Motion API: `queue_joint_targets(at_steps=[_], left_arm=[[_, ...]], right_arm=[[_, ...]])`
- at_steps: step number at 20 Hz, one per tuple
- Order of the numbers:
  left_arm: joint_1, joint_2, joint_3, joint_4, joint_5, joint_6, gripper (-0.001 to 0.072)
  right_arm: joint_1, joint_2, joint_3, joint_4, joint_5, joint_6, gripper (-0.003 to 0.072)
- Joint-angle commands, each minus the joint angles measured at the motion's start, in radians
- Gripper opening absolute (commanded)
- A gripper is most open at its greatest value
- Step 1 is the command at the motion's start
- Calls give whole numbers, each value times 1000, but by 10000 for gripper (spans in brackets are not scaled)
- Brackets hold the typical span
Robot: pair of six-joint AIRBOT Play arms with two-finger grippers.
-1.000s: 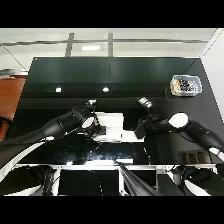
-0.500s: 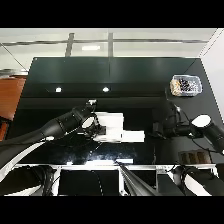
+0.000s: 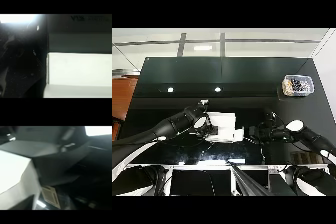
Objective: Fold the box and place the chain.
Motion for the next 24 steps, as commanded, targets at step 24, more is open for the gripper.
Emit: queue_joint_targets(at_steps=[24], left_arm=[[1,-1,0,4,3,0,32]], right_arm=[[325,-14,297,-340,-16,372,470]])
